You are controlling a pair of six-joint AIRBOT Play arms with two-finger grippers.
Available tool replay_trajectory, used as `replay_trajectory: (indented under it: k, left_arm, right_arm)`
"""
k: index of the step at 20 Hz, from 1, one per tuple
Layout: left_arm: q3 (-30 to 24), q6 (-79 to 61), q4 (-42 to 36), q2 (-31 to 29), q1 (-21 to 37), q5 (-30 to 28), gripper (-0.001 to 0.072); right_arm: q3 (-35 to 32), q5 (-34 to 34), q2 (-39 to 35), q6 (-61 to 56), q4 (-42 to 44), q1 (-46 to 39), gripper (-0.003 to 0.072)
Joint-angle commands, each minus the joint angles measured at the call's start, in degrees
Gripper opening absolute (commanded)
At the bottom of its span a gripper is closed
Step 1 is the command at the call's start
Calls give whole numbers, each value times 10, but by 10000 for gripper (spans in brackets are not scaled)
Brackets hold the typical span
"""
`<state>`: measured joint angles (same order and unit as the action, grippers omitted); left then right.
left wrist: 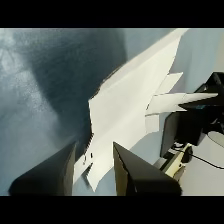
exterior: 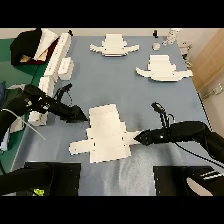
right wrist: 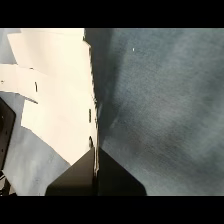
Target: Fold the box.
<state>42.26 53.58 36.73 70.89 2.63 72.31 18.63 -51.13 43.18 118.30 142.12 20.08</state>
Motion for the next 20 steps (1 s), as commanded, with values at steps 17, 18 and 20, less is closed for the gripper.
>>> replay_trajectory:
  k: [17,18,20]
  left_arm:
    - [89,-280,-123,219,-77,112,62]
    - [89,-286,-119,219,-85,113,54]
    - [89,-290,-110,219,-103,110,54]
  right_arm:
    - [-2,-1,-3,-49,-31,4,3]
    - [-2,-1,-3,-49,-31,4,3]
    - [-2,-1,-3,-49,-31,4,3]
